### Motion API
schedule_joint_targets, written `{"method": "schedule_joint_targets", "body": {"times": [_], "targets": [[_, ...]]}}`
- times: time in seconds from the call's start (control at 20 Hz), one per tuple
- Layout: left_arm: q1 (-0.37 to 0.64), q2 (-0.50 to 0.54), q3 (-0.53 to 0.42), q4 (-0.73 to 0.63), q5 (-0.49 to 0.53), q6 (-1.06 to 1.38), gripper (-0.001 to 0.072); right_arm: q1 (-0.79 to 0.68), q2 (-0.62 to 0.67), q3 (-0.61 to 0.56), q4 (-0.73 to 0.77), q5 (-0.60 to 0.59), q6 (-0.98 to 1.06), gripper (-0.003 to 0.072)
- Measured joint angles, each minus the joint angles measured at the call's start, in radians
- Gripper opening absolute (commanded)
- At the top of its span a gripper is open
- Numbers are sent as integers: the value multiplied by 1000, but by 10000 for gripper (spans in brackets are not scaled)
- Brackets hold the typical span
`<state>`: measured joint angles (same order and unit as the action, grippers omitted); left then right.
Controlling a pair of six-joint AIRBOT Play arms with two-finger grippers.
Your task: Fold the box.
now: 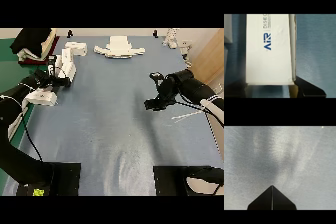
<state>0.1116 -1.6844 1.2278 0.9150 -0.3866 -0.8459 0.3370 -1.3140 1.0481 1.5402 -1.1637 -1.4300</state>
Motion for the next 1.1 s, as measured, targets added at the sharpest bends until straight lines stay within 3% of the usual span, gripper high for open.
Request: {"method": "schedule_joint_targets", "body": {"times": [0.4,0.95,1.0,1.05,1.1], "targets": [[48,-5,5,29,-51,-11,482,0,0,0,0,0,0,4],[55,-5,5,27,-3,-9,484,0,0,0,0,0,0,4],[55,-5,5,26,-3,-9,495,0,0,0,0,0,0,4],[55,-5,5,26,-5,-9,656,0,0,0,0,0,0,4],[55,-5,5,25,-8,-10,698,0,0,0,0,0,0,4]]}}
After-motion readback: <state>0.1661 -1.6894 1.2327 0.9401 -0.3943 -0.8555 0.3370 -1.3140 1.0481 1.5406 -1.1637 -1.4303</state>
